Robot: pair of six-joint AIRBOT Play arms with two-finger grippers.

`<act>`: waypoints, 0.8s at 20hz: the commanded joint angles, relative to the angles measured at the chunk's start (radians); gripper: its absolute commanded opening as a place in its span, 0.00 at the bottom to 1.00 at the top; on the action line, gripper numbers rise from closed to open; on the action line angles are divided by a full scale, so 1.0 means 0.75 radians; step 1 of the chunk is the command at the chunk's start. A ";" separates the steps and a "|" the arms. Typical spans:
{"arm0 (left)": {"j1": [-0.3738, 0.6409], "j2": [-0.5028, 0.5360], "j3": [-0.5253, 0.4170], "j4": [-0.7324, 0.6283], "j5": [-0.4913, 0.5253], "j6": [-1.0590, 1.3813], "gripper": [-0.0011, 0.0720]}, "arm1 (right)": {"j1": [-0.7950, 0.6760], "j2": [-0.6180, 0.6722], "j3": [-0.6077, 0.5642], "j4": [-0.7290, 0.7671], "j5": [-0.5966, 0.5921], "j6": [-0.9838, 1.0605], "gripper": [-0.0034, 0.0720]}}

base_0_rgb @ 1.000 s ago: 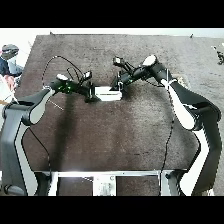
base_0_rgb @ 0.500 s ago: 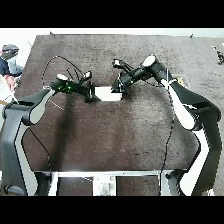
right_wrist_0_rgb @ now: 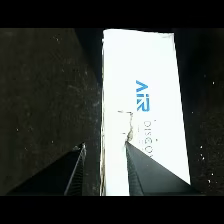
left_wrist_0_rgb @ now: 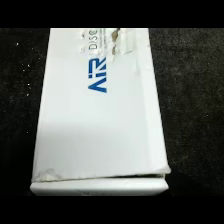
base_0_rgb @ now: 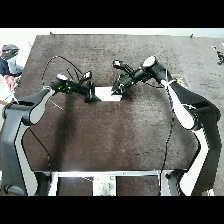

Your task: Fold the box and place the chain.

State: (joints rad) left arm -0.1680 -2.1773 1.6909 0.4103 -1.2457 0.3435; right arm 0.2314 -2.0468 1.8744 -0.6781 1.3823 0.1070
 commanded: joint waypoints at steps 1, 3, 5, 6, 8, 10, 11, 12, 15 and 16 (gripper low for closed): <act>0.001 0.001 0.001 0.000 0.001 0.003 0.58 | -0.035 0.006 0.001 0.187 0.005 0.002 0.45; 0.001 0.001 0.001 -0.001 0.001 0.003 0.58 | -0.050 0.009 0.001 0.234 0.005 0.003 0.45; 0.001 0.001 0.001 0.000 0.001 0.003 0.58 | -0.050 0.008 0.001 0.232 0.004 0.003 0.27; 0.001 0.001 0.001 0.000 0.001 0.003 0.58 | -0.049 0.008 0.001 0.232 0.004 0.014 0.10; 0.001 0.001 0.001 -0.001 0.001 0.003 0.58 | -0.049 -0.001 -0.001 0.226 0.013 0.043 0.06; 0.001 0.001 0.001 0.000 0.001 0.003 0.58 | -0.048 -0.023 -0.002 0.199 0.024 0.076 0.06; 0.001 0.001 0.001 -0.001 0.001 0.003 0.58 | -0.048 -0.037 -0.002 0.180 0.040 0.078 0.06; 0.001 0.001 0.001 0.000 0.001 0.003 0.58 | -0.048 -0.052 -0.002 0.157 0.057 0.080 0.06; 0.001 0.001 0.001 0.000 0.001 0.003 0.58 | -0.048 -0.092 -0.002 0.049 0.077 0.134 0.06; 0.001 0.001 0.001 0.000 0.001 0.003 0.58 | -0.048 -0.104 -0.002 0.040 0.090 0.133 0.06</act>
State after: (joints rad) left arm -0.1680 -2.1773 1.6909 0.4107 -1.2453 0.3496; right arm 0.1955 -2.0991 1.8736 -0.5842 1.4242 0.1837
